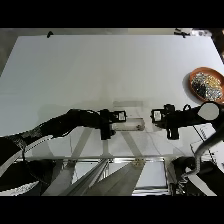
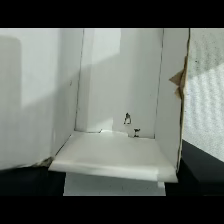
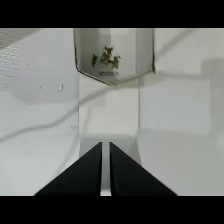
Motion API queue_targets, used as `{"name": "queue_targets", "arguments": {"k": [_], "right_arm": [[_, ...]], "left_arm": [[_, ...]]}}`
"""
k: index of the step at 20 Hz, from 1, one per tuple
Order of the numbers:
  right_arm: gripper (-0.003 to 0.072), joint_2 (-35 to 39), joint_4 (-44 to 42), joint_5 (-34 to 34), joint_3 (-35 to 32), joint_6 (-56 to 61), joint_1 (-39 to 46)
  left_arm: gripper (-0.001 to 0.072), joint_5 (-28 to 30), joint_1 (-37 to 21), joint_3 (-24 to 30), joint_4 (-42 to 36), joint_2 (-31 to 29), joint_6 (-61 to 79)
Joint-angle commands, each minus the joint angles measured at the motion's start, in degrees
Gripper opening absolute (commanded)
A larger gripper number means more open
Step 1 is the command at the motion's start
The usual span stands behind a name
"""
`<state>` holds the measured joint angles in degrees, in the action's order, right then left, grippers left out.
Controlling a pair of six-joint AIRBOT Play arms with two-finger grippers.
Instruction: Fold the box and place the chain.
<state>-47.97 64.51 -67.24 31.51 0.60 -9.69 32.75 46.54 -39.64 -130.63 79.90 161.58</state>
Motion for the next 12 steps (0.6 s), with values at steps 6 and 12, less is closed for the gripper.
{"name": "queue_targets", "arguments": {"k": [6,12], "right_arm": [[0.0179,-13.92,-4.50,5.29,-0.22,-7.74,-7.50],[0.0177,-14.51,3.96,9.40,-0.20,2.21,-8.02]], "left_arm": [[0.0254,0.00,-0.02,0.04,0.00,-0.04,0.00],[0.0255,0.02,-0.02,0.04,0.02,-0.04,0.00]]}}
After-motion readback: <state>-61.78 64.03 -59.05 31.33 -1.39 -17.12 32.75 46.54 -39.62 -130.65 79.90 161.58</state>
